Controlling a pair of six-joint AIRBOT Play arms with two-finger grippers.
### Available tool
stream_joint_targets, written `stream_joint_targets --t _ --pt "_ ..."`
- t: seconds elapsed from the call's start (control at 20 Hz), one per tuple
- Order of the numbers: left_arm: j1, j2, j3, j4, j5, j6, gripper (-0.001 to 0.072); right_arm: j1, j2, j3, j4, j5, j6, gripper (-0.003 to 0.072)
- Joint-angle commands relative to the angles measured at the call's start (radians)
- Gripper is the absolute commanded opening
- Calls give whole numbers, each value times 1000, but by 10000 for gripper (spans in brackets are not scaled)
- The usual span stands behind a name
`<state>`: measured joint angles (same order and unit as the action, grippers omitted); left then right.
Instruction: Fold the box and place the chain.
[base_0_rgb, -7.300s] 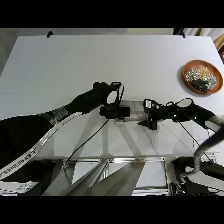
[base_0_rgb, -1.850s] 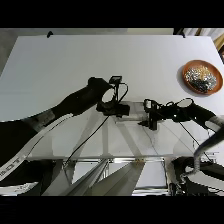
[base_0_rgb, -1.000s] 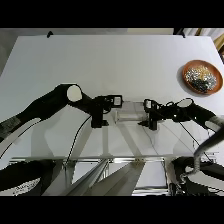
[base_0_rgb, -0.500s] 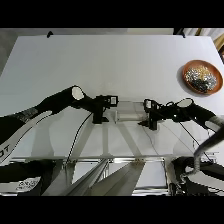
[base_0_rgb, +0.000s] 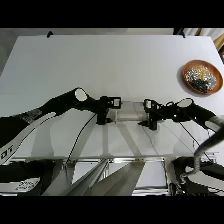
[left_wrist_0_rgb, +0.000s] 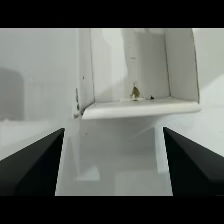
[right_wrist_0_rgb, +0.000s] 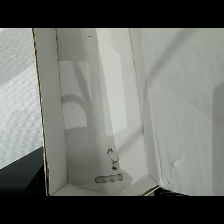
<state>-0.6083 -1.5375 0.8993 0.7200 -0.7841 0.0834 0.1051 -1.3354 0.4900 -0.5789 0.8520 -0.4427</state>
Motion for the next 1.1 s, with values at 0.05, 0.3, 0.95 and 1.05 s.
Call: stream_joint_targets --t 0.05,0.3,0.95,1.05 --pt "-18 -1 0 -8 -11 6 707 1 0 0 0 0 0 402" --pt "-36 -1 0 -7 -21 6 707 1 0 0 0 0 0 402" --pt "-56 -46 -1 -135 -42 -5 706 1 0 0 0 0 0 402" --pt "-61 -62 -1 -145 -38 -5 702 1 0 0 0 0 0 402"
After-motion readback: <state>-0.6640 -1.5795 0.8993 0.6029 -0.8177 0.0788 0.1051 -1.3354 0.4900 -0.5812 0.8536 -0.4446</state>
